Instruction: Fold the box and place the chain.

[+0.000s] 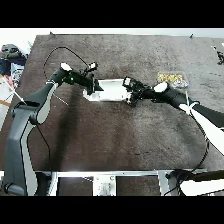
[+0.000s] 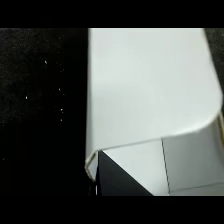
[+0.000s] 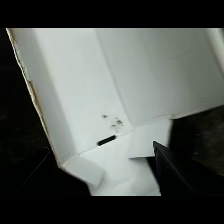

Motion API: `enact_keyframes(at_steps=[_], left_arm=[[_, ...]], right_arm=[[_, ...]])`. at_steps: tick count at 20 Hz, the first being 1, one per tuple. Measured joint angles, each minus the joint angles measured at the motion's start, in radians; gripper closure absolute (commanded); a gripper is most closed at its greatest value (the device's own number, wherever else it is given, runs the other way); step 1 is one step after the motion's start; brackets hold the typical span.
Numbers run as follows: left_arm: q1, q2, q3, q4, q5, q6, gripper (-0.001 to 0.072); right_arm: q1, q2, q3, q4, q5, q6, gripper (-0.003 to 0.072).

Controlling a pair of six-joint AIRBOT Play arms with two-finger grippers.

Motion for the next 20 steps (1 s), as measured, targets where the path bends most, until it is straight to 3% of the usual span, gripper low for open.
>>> enact_keyframes(at_steps=[9,20], left_arm=[[0.000,0.000,0.000,0.000,0.000,0.000,0.0697],[0.000,0.000,0.000,0.000,0.000,0.000,0.0697]], right_arm=[[-0.074,-0.117,0.200,0.003,0.202,-0.014,-0.0027],[-0.113,-0.315,0.454,-0.029,0.464,-0.031,-0.0020]])
